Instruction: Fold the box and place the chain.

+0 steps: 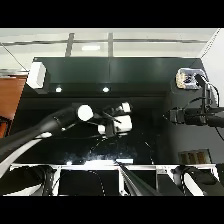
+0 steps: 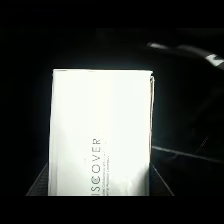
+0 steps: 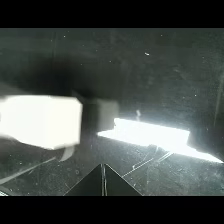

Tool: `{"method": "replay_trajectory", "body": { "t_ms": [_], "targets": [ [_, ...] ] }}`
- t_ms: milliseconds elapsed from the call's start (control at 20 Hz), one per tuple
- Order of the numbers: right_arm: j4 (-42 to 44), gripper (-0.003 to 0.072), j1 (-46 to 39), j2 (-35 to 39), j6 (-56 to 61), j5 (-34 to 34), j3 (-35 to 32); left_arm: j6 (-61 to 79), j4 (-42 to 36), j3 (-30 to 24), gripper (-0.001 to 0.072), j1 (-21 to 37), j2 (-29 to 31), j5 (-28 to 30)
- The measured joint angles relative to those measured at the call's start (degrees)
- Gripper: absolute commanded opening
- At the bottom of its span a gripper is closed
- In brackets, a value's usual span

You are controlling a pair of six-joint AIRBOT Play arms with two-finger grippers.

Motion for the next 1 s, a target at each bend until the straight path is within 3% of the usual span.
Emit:
{"method": "replay_trajectory", "body": {
  "t_ms": [250,500,700,800,1000],
  "targets": [
    [-0.07,0.0014,0.00,0.00,0.00,-0.02,0.02,-21.66,15.19,0.00,0.0284,18.36,5.62,-11.17],
    [-0.07,0.0014,0.00,0.00,-0.02,-0.22,0.00,-34.82,23.54,0.00,0.0284,44.06,7.63,-17.70],
    [-0.04,0.0014,0.00,0.00,-0.02,-0.85,0.02,-38.64,21.35,0.00,0.0284,61.33,8.00,-15.37],
    [-0.04,0.0014,0.00,0.00,-0.02,-1.55,0.00,-37.07,19.12,0.00,0.0284,65.42,7.74,-11.80],
    [-0.02,0.0014,0.00,0.00,-0.02,-3.10,0.02,-33.51,16.94,1.40,0.0284,68.02,4.00,-5.92]
  ]
}}
